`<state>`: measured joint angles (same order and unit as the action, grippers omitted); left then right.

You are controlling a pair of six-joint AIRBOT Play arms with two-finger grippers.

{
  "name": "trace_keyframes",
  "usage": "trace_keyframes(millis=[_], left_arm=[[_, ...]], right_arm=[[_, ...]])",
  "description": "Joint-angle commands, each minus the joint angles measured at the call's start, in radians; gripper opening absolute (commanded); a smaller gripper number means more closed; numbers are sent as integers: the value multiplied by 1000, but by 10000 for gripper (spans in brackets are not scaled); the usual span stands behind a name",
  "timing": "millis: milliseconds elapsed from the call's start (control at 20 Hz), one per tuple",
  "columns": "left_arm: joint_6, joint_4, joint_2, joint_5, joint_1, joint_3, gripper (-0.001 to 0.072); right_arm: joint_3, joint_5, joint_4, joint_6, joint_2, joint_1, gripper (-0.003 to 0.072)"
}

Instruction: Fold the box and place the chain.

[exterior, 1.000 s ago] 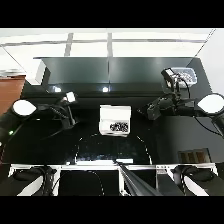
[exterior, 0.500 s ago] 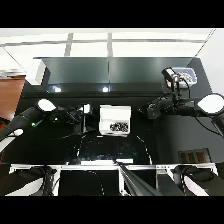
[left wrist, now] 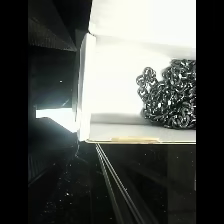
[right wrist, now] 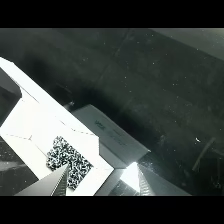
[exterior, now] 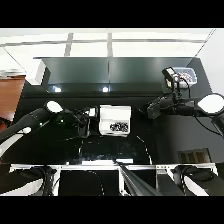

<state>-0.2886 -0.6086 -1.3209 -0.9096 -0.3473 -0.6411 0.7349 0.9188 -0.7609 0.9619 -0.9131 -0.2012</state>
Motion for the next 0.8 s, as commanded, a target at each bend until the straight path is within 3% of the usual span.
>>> trace_keyframes(millis=[0, 350, 750], left_arm=[[11, 32, -21, 10, -2, -7, 707], [24, 37, -75, 10, -6, -74, 706], [5, 15, -75, 45, -103, -73, 699]], right_arm=[[0, 0, 0, 0, -1, 0, 482], [0, 1, 0, 0, -1, 0, 482], [0, -27, -1, 0, -2, 0, 482]])
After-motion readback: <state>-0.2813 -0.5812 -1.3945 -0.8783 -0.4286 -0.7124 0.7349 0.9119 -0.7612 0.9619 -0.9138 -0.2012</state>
